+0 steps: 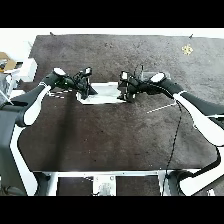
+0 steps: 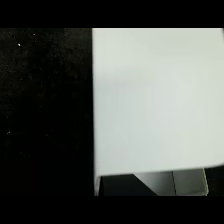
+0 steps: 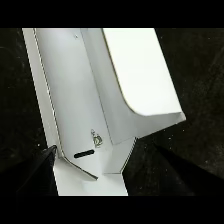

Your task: Fold the box and place the chain.

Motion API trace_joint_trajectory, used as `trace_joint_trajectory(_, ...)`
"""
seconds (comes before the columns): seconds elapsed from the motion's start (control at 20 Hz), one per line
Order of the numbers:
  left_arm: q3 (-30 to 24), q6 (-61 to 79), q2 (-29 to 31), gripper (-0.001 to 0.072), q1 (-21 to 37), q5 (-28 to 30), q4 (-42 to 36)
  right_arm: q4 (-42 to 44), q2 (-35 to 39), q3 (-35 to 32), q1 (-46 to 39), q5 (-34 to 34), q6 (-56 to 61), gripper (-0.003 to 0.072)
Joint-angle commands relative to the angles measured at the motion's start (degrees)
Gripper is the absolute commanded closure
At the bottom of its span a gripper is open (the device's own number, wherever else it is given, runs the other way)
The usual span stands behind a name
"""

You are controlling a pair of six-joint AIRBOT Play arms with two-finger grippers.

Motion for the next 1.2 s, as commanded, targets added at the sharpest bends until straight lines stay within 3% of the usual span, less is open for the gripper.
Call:
trace_joint_trajectory(0.0,0.0,0.0,0.0,0.0699,0.0,0.0,0.0,0.3,-3.4,3.4,-0.9,5.8,0.2,0.0010)
trace_joint_trajectory(0.45,0.0,0.0,0.0,0.0699,0.0,0.0,0.0,2.9,-14.0,14.6,-1.7,19.0,0.0,0.0010)
trace_joint_trajectory(0.95,0.0,0.0,0.0,0.0699,0.0,0.0,0.0,4.2,-19.6,19.2,-1.7,23.1,0.0,0.0012)
trace_joint_trajectory(1.05,0.0,0.0,0.0,0.0699,0.0,0.0,0.0,4.2,-19.8,19.2,-1.7,22.7,0.0,0.0068)
trace_joint_trajectory(1.15,0.0,0.0,0.0,0.0699,0.0,0.0,0.0,4.2,-20.5,19.2,-1.7,22.6,0.0,0.0068)
